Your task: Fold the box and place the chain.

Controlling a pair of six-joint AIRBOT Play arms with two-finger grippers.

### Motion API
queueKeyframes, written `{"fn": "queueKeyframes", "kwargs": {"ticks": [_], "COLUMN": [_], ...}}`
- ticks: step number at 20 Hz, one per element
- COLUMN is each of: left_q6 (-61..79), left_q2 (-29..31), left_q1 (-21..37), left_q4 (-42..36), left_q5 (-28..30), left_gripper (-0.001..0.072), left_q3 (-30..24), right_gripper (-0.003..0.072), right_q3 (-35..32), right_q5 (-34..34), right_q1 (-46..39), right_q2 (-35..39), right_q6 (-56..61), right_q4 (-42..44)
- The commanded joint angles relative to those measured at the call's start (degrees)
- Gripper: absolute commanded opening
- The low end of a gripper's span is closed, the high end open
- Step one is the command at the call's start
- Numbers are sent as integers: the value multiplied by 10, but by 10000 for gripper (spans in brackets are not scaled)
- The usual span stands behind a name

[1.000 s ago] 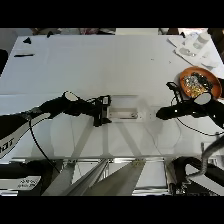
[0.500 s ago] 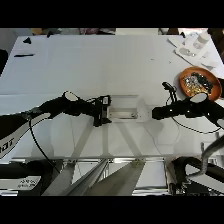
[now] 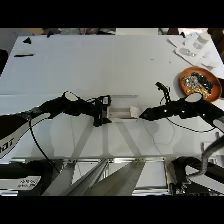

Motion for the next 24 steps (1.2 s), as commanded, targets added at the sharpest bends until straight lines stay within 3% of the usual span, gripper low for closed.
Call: {"fn": "queueKeyframes", "kwargs": {"ticks": [1, 9, 10, 11, 12, 18, 24], "left_q6": [0, 0, 0, 0, 0, 0, 0], "left_q2": [0, 0, 0, 0, 0, 0, 0], "left_q1": [0, 0, 0, 0, 0, 0, 0], "left_q4": [0, 0, 0, 0, 0, 0, 0], "left_q5": [0, 0, 0, 0, 0, 0, 0], "left_gripper": [291, 291, 291, 291, 291, 291, 291], "left_q3": [0, 0, 0, 0, 0, 0, 0], "right_gripper": [247, 247, 286, 402, 423, 423, 434], "right_q3": [0, 0, 0, 0, 0, 0, 0], "right_q5": [4, 2, 1, -3, -8, -49, -133], "right_q1": [2, 2, 2, 2, 2, 44, 97], "right_q2": [13, 14, 14, 14, 14, 14, 14], "right_q6": [-1, -16, -16, -16, -15, 36, 82], "right_q4": [28, 51, 59, 70, 77, 81, -2]}}
